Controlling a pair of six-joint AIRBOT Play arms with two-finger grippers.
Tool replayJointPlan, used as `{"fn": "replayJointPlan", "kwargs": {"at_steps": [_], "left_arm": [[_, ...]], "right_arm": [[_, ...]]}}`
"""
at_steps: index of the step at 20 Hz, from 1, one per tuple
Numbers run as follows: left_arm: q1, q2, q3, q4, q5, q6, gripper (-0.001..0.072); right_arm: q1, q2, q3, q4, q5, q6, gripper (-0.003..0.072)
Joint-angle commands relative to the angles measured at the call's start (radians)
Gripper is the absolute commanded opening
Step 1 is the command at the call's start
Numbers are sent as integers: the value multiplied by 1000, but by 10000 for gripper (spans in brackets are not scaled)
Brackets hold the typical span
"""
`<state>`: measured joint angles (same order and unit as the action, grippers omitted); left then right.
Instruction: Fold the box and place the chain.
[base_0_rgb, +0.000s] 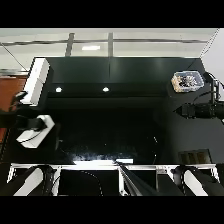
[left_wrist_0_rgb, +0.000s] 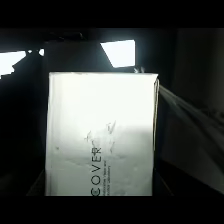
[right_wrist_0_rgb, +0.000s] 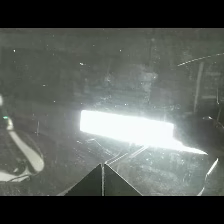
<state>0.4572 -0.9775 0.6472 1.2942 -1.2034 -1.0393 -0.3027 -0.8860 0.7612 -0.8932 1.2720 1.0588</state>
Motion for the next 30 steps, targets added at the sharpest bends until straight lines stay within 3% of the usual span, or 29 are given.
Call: {"fn": "replayJointPlan", "kwargs": {"at_steps": [1, 8, 11, 15, 23, 24, 25, 26, 30], "left_arm": [[190, 11, 19, 10, 109, 20, 329], [209, -73, 21, -2, 301, 233, 327], [209, -97, 23, -94, 367, 366, 282], [209, -130, 26, -188, 477, 431, 283], [158, -264, 95, -200, 490, 431, 284], [148, -270, 100, -199, 498, 431, 320], [138, -267, 101, -198, 513, 431, 548], [132, -262, 107, -193, 517, 420, 710], [132, -177, 195, -118, 437, 332, 710]], "right_arm": [[0, 0, 0, 2, 0, -16, 12], [0, 0, 0, 1, 0, -17, 12], [0, 0, 0, 1, -1, -17, 12], [0, 0, 0, 1, -1, -16, 11], [0, 0, 0, 2, 0, -16, 12], [0, 0, 0, 2, 1, -15, 12], [0, 0, 0, 2, 2, -15, 12], [0, 0, 0, 2, 4, -16, 12], [0, 0, 2, 3, 15, -16, 12]]}}
